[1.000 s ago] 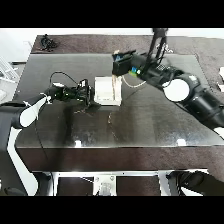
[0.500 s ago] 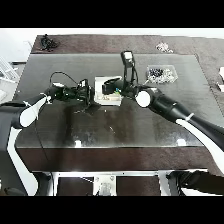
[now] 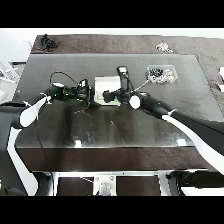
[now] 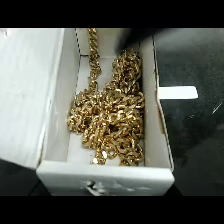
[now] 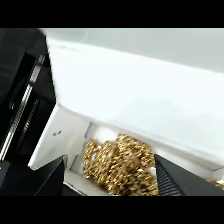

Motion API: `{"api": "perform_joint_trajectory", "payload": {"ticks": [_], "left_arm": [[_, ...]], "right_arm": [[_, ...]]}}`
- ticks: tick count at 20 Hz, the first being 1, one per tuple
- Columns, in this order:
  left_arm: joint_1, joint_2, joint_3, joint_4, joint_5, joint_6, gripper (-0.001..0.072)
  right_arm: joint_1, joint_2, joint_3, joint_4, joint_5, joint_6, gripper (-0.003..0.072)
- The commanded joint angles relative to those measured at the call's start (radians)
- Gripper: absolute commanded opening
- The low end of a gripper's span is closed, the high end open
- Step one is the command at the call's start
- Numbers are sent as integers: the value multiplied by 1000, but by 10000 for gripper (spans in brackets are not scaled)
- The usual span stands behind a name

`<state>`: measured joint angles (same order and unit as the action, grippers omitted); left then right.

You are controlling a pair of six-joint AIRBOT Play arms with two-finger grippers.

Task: Fold the box and place the chain.

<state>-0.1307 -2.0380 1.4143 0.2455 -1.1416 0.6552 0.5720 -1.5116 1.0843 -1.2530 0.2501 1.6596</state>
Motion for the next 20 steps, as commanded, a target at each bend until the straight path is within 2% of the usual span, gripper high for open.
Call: {"api": "perform_joint_trajectory", "payload": {"ticks": [1,4,7,9,11,15,20], "left_arm": [[1,0,0,0,-1,0,462],[1,0,0,0,-1,0,462],[1,0,0,0,0,0,462],[1,0,0,0,0,0,462],[1,0,0,0,0,0,462],[1,0,0,0,0,0,462],[1,0,0,0,0,0,462]], "right_arm": [[-101,129,-41,-93,20,9,625],[-302,231,-126,-90,12,35,625],[-457,171,-175,-53,-72,107,622],[-495,85,-160,-19,-93,106,411],[-497,-13,-112,-19,-105,106,519],[-492,-177,44,-16,-103,106,518],[-486,-266,154,43,-100,106,517]]}}
